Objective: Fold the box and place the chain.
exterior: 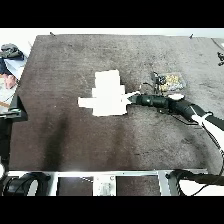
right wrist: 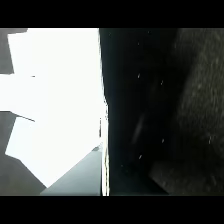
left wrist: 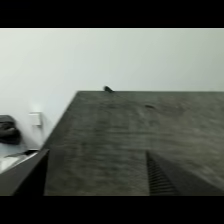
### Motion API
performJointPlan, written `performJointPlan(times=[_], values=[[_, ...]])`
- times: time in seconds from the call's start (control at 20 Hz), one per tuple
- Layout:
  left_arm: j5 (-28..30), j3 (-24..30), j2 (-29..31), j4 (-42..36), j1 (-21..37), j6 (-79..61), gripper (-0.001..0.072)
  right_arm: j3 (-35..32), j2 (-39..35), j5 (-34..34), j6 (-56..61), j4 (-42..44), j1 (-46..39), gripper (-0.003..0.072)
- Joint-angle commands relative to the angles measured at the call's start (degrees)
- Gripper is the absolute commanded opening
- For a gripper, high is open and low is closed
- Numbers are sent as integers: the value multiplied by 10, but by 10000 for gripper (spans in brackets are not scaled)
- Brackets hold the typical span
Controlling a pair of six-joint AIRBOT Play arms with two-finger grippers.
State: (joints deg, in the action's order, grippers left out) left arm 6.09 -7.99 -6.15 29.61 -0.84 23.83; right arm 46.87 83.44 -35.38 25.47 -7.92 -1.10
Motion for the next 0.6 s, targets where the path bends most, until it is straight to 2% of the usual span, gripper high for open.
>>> performJointPlan(times=[0.0, 0.15, 0.3, 0.4, 0.55], values=[[-123, -25, -26, 4, 0, -19, 610, 10, 13, 59, -5, 2, 19, -16], [-181, -92, -138, 3, 0, -18, 610, 10, 13, 59, -2, 7, 19, -16], [-245, -194, -322, -1, 0, -18, 611, 9, 24, 56, -2, 18, 19, -16], [-322, -278, -442, -1, 0, -19, 611, 9, 34, 46, -3, 20, 19, -16], [-469, -431, -612, -1, 0, -18, 611, 9, 37, 47, -17, 21, 20, -16]])
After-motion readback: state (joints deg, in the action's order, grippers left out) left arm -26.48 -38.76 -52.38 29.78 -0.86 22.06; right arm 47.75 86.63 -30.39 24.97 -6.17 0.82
